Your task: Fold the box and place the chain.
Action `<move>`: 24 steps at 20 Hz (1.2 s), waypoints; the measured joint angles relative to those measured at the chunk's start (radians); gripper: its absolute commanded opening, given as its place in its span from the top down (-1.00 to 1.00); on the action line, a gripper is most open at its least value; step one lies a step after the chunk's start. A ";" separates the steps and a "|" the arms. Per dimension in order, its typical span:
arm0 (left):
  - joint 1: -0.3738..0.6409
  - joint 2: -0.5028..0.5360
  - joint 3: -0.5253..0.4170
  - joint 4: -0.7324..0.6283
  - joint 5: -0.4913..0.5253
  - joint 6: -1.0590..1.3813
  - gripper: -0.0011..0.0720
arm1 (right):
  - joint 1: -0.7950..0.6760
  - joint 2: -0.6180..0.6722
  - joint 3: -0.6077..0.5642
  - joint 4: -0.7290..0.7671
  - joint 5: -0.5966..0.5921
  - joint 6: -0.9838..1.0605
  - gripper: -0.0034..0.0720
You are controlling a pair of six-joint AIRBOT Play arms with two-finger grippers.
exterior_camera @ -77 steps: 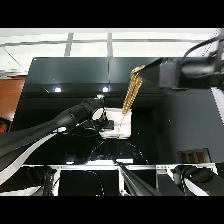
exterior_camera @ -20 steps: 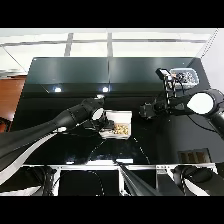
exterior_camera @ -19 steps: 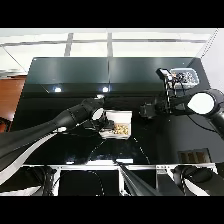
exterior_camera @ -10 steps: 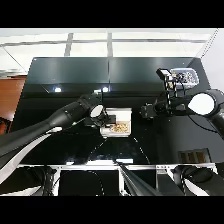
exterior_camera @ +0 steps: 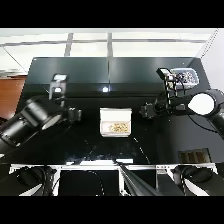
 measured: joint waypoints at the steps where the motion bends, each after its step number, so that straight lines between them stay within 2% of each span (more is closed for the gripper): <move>1: 0.055 0.028 -0.064 -0.067 0.040 0.024 -0.06 | 0.000 0.000 0.000 0.000 -0.006 0.000 0.10; 4: 0.241 0.063 -0.239 -0.425 0.225 0.273 -0.06 | 0.000 0.000 0.000 0.002 -0.019 0.000 0.10; 6: 0.354 0.050 -0.302 -0.729 0.289 0.579 -0.06 | 0.002 0.000 0.000 0.002 -0.020 0.001 0.10; 7: 0.406 0.030 -0.321 -0.886 0.283 0.767 -0.08 | 0.002 0.000 0.000 0.003 -0.020 0.001 0.10; 8: 0.447 0.010 -0.330 -1.009 0.266 0.936 -0.45 | 0.002 0.000 0.000 0.003 -0.019 0.001 0.10; 9: 0.481 -0.013 -0.335 -1.119 0.249 1.113 -0.99 | 0.003 0.000 0.000 0.003 -0.017 0.002 0.10; 11: 0.520 -0.051 -0.341 -1.253 0.217 1.403 -0.98 | 0.004 0.000 0.000 0.005 -0.006 0.003 0.10; 14: 0.542 -0.087 -0.346 -1.355 0.198 1.805 -0.98 | 0.004 0.000 0.000 0.007 0.010 0.006 0.10; 17: 0.512 -0.100 -0.348 -1.330 0.240 2.121 -0.98 | 0.004 0.000 0.000 0.008 0.018 0.014 0.10; 20: 0.442 -0.108 -0.347 -1.275 0.311 2.338 -0.98 | 0.004 0.000 0.000 0.009 0.021 0.027 0.10; 24: 0.370 -0.180 -0.327 -1.331 0.358 2.541 -0.99 | 0.004 0.000 0.000 0.009 0.024 0.047 0.10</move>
